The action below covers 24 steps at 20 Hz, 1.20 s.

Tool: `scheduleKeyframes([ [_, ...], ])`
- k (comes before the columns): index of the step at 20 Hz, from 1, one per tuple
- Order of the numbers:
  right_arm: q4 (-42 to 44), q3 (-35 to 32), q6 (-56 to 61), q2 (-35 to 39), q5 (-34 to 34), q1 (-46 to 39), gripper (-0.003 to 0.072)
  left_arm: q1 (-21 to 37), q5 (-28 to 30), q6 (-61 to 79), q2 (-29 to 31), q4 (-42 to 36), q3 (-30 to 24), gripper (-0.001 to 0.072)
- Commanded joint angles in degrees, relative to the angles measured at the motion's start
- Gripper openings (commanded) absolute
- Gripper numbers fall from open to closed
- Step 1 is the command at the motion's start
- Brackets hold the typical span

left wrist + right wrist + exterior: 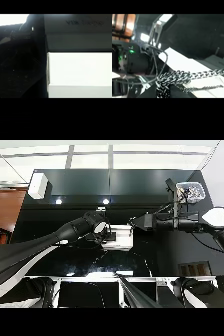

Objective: Fold the box and place the chain.

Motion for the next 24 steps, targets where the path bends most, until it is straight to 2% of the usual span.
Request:
scheduleKeyframes([
  [1, -1.31, 0.04, 0.22, -0.04, 3.48, -0.42, 0.0019, 0.0, 0.0, 0.02, -0.02, 0.02, -0.02, 0.0031],
  [9, -8.46, -0.48, 3.23, -0.11, 7.96, -0.24, 0.0018, 0.0, 0.0, 0.02, -0.02, 0.02, -0.02, 0.003],
  [12, -7.82, -1.95, 3.54, -0.9, 5.31, 2.32, 0.0018, 0.0, 0.0, 0.02, -0.02, 0.02, -0.02, 0.0031],
  [16, -6.1, -2.21, 3.72, -4.9, -1.81, 7.65, 0.0021, 0.0, 0.0, 0.02, -0.02, 0.02, -0.02, 0.0031],
  [19, -5.6, -2.21, 3.72, -8.0, -3.19, 8.48, 0.0026, 0.0, 0.0, 0.02, -0.02, 0.02, -0.02, 0.0031],
  [20, -6.01, -2.21, 3.72, -8.07, -3.41, 8.13, 0.0144, 0.0, 0.0, 0.02, -0.02, 0.02, -0.02, 0.0031],
  [21, -6.21, -2.12, 3.72, -8.04, -3.13, 7.3, 0.0292, 0.0, -0.02, 0.02, -0.02, 0.02, -0.02, 0.0031],
  [22, -6.45, -2.1, 3.65, -8.04, -2.29, 6.14, 0.0333, 0.0, 0.0, 0.02, -0.02, 0.0, -0.02, 0.003],
  [24, -9.77, -0.81, 3.48, -8.0, 2.64, 1.84, 0.0333, 0.0, 0.0, 0.02, -0.02, 0.02, -0.02, 0.0031],
])
